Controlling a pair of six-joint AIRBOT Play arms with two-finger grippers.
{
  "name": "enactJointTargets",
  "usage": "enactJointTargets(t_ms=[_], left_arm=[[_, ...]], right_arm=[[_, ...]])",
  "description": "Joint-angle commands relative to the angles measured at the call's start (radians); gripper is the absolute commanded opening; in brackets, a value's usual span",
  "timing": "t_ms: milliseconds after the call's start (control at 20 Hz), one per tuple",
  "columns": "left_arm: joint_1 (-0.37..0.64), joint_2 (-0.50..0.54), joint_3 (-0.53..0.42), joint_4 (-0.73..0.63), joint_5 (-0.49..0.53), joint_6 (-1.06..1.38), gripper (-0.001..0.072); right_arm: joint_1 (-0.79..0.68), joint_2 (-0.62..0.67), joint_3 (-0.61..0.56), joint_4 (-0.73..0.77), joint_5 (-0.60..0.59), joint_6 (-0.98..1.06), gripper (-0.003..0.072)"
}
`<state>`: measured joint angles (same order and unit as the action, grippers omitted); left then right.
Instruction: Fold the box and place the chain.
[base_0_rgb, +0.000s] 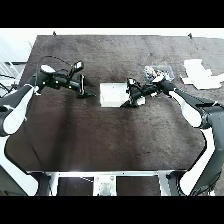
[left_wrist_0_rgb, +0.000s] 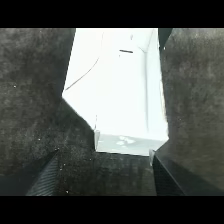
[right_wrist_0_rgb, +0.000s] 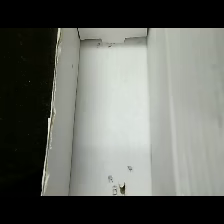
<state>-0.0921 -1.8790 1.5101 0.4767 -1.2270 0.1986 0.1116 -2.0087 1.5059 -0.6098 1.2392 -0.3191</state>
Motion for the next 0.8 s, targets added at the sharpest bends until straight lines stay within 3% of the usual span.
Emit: enactJointTargets(t_ms=[0,150,250,300,350,500,750], left_arm=[[-0.003,-0.072,0.035,-0.048,-0.010,0.046,0.0629],[0.000,-0.071,0.035,-0.046,0.096,0.045,0.0629],[0.000,-0.070,0.035,-0.046,0.063,-0.006,0.0630],[-0.002,-0.071,0.035,-0.040,0.013,0.003,0.0699],[-0.009,-0.072,0.035,-0.027,-0.015,0.037,0.0719],[-0.031,-0.072,0.032,0.058,-0.010,0.050,0.0720],[-0.066,-0.072,0.032,0.070,0.048,0.064,0.0720]], right_arm=[[0.000,0.000,0.001,0.000,0.000,0.000,0.0587],[0.000,0.000,0.001,0.000,0.000,0.000,0.0587],[0.000,0.000,0.001,0.000,0.000,0.000,0.0587],[0.000,0.000,0.001,0.000,0.000,0.000,0.0587],[0.000,0.000,0.001,0.000,0.000,0.000,0.0587],[0.000,0.000,0.001,0.000,0.000,0.000,0.0587],[0.000,0.000,0.001,0.000,0.000,0.000,0.0587]])
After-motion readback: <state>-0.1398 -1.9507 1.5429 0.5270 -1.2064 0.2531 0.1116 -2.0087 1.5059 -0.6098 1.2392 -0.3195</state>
